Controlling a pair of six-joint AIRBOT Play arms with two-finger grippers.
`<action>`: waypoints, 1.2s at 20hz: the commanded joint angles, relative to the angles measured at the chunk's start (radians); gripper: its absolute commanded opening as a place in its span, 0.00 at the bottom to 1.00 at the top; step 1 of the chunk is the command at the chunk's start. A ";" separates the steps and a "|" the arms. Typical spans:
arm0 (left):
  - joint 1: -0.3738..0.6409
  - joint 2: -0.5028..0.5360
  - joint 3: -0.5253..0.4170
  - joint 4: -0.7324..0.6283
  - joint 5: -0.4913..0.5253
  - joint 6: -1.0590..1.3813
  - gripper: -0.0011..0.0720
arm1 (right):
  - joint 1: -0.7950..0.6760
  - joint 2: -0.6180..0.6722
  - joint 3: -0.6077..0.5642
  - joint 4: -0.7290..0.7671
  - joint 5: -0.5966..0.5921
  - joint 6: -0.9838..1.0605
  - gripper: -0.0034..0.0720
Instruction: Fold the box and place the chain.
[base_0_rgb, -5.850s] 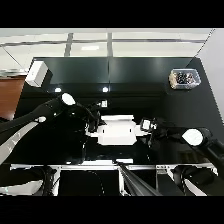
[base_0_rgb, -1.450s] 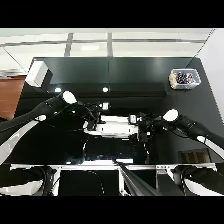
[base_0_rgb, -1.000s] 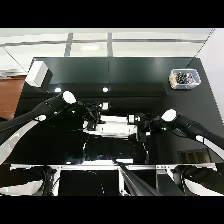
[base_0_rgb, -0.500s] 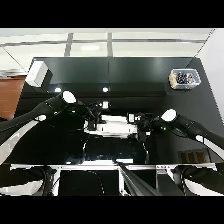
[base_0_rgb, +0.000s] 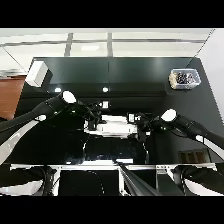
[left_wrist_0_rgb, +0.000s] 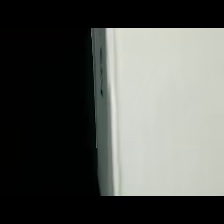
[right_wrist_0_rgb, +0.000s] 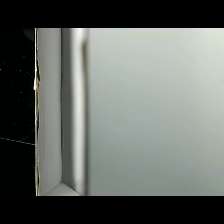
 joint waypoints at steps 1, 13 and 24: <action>0.000 0.000 0.001 0.009 0.000 0.001 0.05 | 0.001 0.000 0.001 -0.010 0.005 0.001 0.88; 0.000 0.000 0.001 0.029 -0.024 0.001 0.06 | 0.001 -0.002 0.001 -0.038 0.004 0.019 0.66; 0.044 0.202 0.028 0.206 -0.059 -0.336 0.98 | 0.001 -0.002 0.001 -0.038 0.003 0.019 0.45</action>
